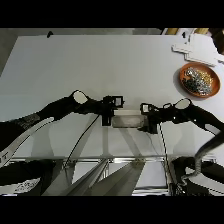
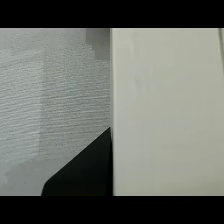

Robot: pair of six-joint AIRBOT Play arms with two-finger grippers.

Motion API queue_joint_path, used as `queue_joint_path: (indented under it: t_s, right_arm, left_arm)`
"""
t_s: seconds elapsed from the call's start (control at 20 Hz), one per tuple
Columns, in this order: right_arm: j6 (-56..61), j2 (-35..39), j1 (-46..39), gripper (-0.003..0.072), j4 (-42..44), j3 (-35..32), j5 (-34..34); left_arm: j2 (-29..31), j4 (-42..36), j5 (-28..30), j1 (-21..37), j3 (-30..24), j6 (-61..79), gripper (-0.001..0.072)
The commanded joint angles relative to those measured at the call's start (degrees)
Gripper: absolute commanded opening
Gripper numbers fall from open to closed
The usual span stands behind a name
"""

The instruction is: Fold the box and place the chain.

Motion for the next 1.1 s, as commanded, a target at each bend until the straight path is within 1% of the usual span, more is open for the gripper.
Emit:
queue_joint_path:
  t_s: [0.0,0.1,0.15,0.2,0.25,0.3,0.35,0.8,0.9,1.0,1.05]
  right_arm:
    - [0.2,-0.2,0.1,0.0641,1.0,0.0,-0.9]
    - [0.1,-0.2,0.1,0.0628,0.9,0.0,-1.4]
    - [0.1,-0.2,0.1,0.0593,0.9,0.0,-1.7]
    - [0.1,-0.4,0.1,0.0477,0.8,0.0,-1.8]
    - [0.1,-0.5,0.1,0.0420,0.7,0.0,-1.8]
    - [0.1,-0.6,0.1,0.0385,0.5,0.0,-1.8]
    - [0.1,-0.6,0.1,0.0374,0.3,0.0,-1.9]
    - [0.2,-0.6,0.1,0.0373,-0.8,0.0,-2.0]
    - [0.2,-0.5,0.1,0.0378,-0.8,0.0,-1.9]
    - [0.2,-0.4,0.1,0.0408,-0.8,0.0,-2.0]
    - [0.2,-0.4,0.1,0.0407,-0.8,0.0,-2.0]
  left_arm:
    - [0.0,0.0,0.2,0.0,0.0,0.0,0.0009]
    - [0.0,0.0,0.2,0.0,0.0,0.0,0.0009]
    - [0.0,0.0,0.2,0.0,0.0,0.0,0.0009]
    - [0.0,0.0,0.2,0.0,0.0,0.0,0.0009]
    - [0.0,0.0,0.2,0.0,0.0,0.0,0.0009]
    - [0.0,0.0,0.2,0.0,0.0,0.0,0.0009]
    - [0.0,0.0,0.2,0.0,0.0,0.0,0.0009]
    - [0.0,0.0,0.2,0.0,0.0,0.0,0.0009]
    - [0.0,0.0,0.2,0.0,0.0,0.0,0.0009]
    - [0.0,0.0,0.2,0.0,0.0,0.0,0.0009]
    - [0.0,0.0,0.2,0.0,0.0,0.0,0.0009]
